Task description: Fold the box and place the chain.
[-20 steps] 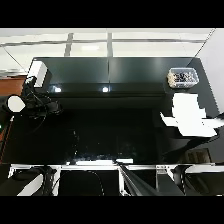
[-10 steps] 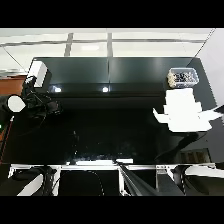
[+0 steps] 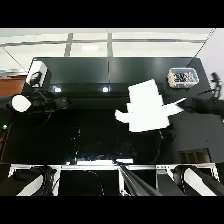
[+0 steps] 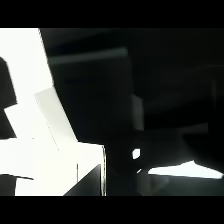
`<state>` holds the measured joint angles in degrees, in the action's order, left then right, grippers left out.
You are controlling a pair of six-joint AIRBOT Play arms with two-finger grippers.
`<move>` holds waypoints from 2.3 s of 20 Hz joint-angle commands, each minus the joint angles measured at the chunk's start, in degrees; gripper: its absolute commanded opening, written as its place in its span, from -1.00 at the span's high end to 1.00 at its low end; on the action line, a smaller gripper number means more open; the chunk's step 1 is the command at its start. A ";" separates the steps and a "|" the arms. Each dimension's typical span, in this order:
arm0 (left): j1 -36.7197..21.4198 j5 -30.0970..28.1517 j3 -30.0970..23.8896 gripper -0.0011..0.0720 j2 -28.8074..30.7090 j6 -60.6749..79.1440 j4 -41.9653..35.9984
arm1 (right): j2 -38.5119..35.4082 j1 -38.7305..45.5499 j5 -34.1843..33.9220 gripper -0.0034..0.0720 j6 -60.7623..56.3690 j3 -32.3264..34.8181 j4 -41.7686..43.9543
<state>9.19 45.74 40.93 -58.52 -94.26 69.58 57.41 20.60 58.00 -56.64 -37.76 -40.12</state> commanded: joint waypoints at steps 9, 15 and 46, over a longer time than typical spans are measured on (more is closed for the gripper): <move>5.01 9.35 15.13 -0.98 -27.87 26.58 -34.29 | -4.02 -34.18 -25.27 0.88 -1.90 11.69 9.55; 3.54 18.05 17.51 -0.98 -38.10 32.41 -44.94 | -4.02 -34.32 -25.09 0.88 -1.90 11.69 9.60; 4.52 44.85 31.17 0.91 -48.15 55.36 -38.40 | -4.13 -30.25 -19.12 -0.97 -1.03 10.43 1.11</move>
<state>13.93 89.19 70.57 -106.26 -39.79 31.24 53.39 -12.05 34.70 -58.28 -26.46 -34.89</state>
